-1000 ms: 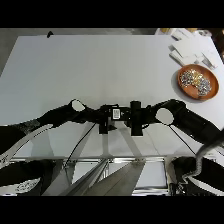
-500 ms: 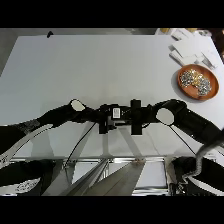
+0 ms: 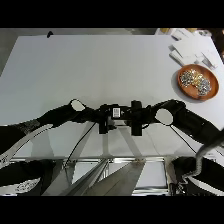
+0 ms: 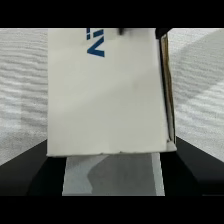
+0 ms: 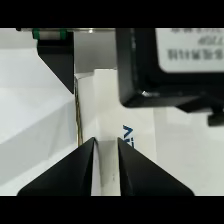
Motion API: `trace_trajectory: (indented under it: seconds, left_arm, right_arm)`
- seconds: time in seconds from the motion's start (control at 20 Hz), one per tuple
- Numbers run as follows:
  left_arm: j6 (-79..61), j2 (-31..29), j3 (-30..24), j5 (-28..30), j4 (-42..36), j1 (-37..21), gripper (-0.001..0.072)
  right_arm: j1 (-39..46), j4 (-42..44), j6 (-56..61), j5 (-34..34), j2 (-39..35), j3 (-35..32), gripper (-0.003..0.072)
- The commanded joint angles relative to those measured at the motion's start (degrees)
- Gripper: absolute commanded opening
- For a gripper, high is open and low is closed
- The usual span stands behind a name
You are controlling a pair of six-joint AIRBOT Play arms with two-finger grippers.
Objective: Fold the box and place the chain.
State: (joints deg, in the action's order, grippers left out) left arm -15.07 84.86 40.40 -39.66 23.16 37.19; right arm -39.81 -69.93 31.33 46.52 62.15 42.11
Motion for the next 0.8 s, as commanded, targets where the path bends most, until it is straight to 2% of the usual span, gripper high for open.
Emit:
trace_trajectory:
  seconds: [0.0, 0.2, 0.25, 0.3, 0.35, 0.45, 0.5, 0.6, 0.75]
  left_arm:
    - [0.04, -0.04, -0.04, 0.00, -0.02, 0.04, 0.0322]
    - [0.02, -0.04, -0.04, -0.04, 0.00, 0.04, 0.0322]
    - [0.04, -0.04, -0.04, -0.02, 0.00, 0.04, 0.0322]
    - [0.04, -0.04, -0.04, -0.02, 0.00, 0.04, 0.0322]
    - [0.04, -0.04, -0.04, -0.02, -0.02, 0.04, 0.0322]
    - [0.04, -0.04, -0.04, -0.02, 0.00, 0.04, 0.0322]
    - [0.04, -0.04, -0.04, -0.02, -0.02, 0.04, 0.0322]
    - [0.04, -0.04, -0.04, -0.02, -0.02, 0.04, 0.0322]
    - [0.04, -0.04, -0.04, -0.02, -0.02, 0.04, 0.0322]
  right_arm:
    - [0.00, 1.81, 0.26, 1.33, 0.48, -0.87, 0.0190]
    - [0.00, 1.86, 0.15, 2.78, 0.00, -1.05, 0.0204]
    - [0.00, 2.03, 0.13, 2.73, -0.70, -1.05, 0.0236]
    - [0.00, 2.58, 0.15, 2.51, -1.53, -1.05, 0.0322]
    - [0.00, 2.78, 0.15, 2.25, -2.47, -1.05, 0.0348]
    - [0.02, 2.71, 0.20, 2.12, -3.82, -1.05, 0.0337]
    - [0.02, 2.73, 0.74, 2.12, -3.93, -1.05, 0.0321]
    - [0.02, 2.69, 2.32, 2.23, -3.89, -1.05, 0.0013]
    - [0.02, 2.16, 3.87, 1.88, -2.32, -1.05, 0.0016]
